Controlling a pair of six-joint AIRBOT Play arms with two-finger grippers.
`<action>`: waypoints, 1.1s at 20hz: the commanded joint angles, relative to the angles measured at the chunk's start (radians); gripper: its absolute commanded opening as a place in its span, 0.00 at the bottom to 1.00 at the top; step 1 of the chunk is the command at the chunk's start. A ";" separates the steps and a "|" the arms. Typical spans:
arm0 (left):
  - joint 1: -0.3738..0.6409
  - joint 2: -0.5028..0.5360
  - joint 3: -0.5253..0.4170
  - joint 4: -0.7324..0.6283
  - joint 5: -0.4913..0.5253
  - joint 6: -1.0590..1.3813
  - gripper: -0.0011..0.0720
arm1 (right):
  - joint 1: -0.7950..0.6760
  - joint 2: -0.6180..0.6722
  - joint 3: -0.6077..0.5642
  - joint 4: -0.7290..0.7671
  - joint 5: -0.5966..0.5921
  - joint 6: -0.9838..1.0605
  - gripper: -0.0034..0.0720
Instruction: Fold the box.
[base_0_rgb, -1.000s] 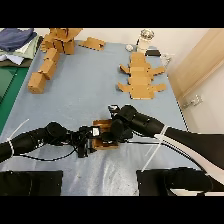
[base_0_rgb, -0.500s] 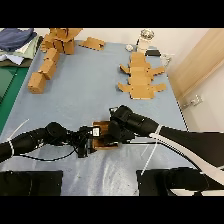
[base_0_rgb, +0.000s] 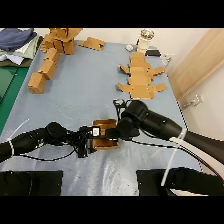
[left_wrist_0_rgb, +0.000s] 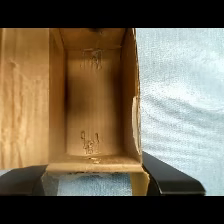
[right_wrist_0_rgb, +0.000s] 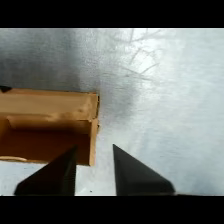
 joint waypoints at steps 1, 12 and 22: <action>0.000 0.000 0.001 0.000 0.000 0.000 0.73 | -0.052 0.090 0.000 -0.056 -0.063 -0.041 0.26; 0.000 0.000 0.001 0.000 0.000 0.000 0.73 | -0.686 -0.364 -0.094 1.404 0.128 -1.510 0.04; 0.000 0.000 0.001 0.000 0.000 0.000 0.73 | -0.528 -0.120 -0.344 1.346 0.129 -1.799 0.04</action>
